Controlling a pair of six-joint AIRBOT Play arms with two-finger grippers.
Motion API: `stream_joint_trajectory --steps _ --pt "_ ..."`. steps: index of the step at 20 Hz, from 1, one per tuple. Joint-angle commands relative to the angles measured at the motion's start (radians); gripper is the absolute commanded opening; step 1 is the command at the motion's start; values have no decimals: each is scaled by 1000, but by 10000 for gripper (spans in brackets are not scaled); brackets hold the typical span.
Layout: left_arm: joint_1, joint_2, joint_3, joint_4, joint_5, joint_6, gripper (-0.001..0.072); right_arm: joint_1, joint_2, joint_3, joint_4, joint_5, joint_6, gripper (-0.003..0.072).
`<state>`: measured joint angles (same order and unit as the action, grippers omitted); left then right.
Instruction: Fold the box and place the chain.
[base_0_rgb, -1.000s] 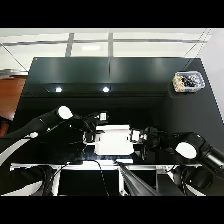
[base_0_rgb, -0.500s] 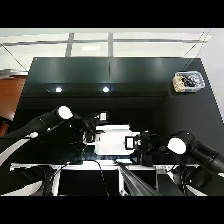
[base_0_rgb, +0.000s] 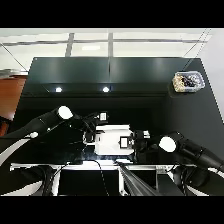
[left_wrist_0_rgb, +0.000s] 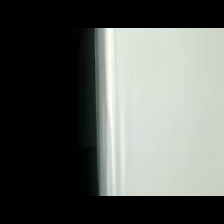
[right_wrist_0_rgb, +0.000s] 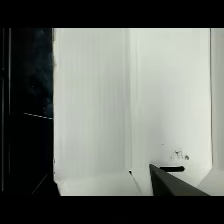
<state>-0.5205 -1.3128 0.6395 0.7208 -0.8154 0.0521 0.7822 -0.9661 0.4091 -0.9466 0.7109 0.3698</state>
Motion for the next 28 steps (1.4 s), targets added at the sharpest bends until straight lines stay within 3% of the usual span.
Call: stream_joint_trajectory --steps 1,8,15,25,28 --pt "0 0 -1 0 -1 0 31 9 -13 23 -45 -33 79 710" --pt "-1 -17 -1 0 -16 0 31 -30 2 115 -87 44 153 710" --pt "-1 -21 -1 0 -23 0 31 -139 31 125 -85 46 158 711" --pt "-1 -21 0 0 -23 0 31 -140 31 125 -66 28 157 712" --pt "-1 -19 0 0 -23 0 30 -140 29 125 16 29 78 712"
